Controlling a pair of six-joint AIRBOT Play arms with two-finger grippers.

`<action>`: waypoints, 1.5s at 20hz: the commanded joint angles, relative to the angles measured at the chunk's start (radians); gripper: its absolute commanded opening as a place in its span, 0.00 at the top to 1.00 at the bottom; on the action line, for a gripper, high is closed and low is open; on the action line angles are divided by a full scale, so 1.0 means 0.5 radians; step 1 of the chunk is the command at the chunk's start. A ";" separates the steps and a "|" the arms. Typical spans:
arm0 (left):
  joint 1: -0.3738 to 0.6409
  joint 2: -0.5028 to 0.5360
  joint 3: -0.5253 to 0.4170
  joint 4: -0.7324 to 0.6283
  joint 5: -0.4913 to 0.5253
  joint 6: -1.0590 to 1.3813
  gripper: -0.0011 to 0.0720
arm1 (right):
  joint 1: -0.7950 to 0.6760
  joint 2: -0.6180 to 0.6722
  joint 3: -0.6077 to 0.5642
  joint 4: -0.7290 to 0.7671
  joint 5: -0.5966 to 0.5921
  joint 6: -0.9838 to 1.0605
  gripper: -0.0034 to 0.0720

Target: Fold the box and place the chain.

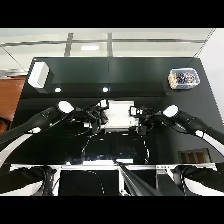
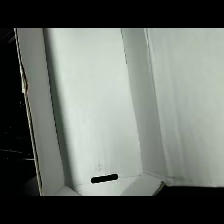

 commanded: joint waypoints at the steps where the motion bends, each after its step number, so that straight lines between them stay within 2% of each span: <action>1: -0.009 -0.008 0.002 -0.019 -0.002 0.006 0.64 | 0.002 0.002 -0.001 0.001 -0.001 0.000 0.33; 2: -0.016 -0.008 0.002 -0.018 0.001 0.007 0.53 | 0.002 0.002 -0.001 0.001 -0.001 0.000 0.33; 3: -0.020 -0.008 0.002 -0.017 -0.002 0.007 0.53 | 0.002 0.002 -0.001 0.001 -0.001 0.000 0.33; 4: -0.023 -0.008 0.002 0.003 0.001 0.007 0.47 | 0.002 0.002 -0.001 0.001 -0.001 0.000 0.33; 5: -0.027 -0.008 0.002 0.028 0.004 0.006 0.30 | 0.002 0.002 -0.001 0.001 -0.001 0.000 0.33; 6: -0.027 -0.008 0.002 0.044 0.002 0.005 0.41 | 0.002 0.002 -0.001 0.001 -0.001 0.000 0.33; 7: -0.027 -0.005 0.002 0.064 -0.005 0.007 0.77 | 0.002 0.002 -0.001 0.001 -0.001 0.000 0.33; 8: -0.027 -0.005 0.002 0.066 0.001 0.005 0.63 | 0.002 0.002 -0.001 0.001 -0.001 0.000 0.33; 9: -0.027 -0.005 0.002 0.066 0.001 0.004 0.46 | 0.002 0.002 -0.001 0.001 -0.001 0.000 0.33; 10: -0.027 -0.005 0.002 0.072 -0.002 -0.002 0.52 | 0.002 0.002 -0.001 0.001 -0.001 0.000 0.33; 11: -0.027 -0.002 0.002 0.081 -0.002 -0.002 0.81 | 0.002 0.002 -0.001 0.001 -0.001 0.000 0.33; 12: -0.024 0.010 0.002 0.088 -0.002 -0.005 0.91 | 0.002 0.002 -0.001 0.001 -0.001 0.000 0.33; 14: 0.000 0.103 0.002 0.181 -0.005 -0.142 0.95 | 0.002 0.002 -0.001 0.001 -0.001 0.000 0.33; 17: 0.122 0.365 0.002 0.611 -0.066 -0.661 0.95 | 0.002 0.002 -0.001 0.001 -0.001 0.000 0.33; 19: 0.282 0.555 0.001 0.911 -0.182 -1.053 0.95 | 0.002 0.002 -0.001 0.001 -0.001 0.000 0.33; 21: 0.484 0.674 -0.001 1.093 -0.274 -1.621 0.95 | 0.002 0.002 -0.001 0.001 -0.001 0.000 0.33; 24: 0.858 0.664 -0.013 1.280 -0.429 -2.731 0.95 | 0.002 0.002 -0.001 0.001 -0.001 0.000 0.33; 25: 0.999 0.617 -0.037 1.245 -0.518 -3.136 0.95 | 0.002 0.002 -0.001 0.001 -0.001 0.000 0.33; 26: 1.112 0.558 -0.062 1.108 -0.618 -3.217 0.95 | 0.002 0.002 -0.001 0.001 -0.001 0.000 0.33; 29: 1.363 0.270 -0.130 0.317 -0.980 -2.594 0.95 | 0.002 0.002 -0.001 0.000 -0.001 0.000 0.33; 30: 1.377 0.168 -0.129 0.165 -1.060 -2.467 0.95 | 0.002 0.002 -0.001 0.000 -0.001 0.000 0.33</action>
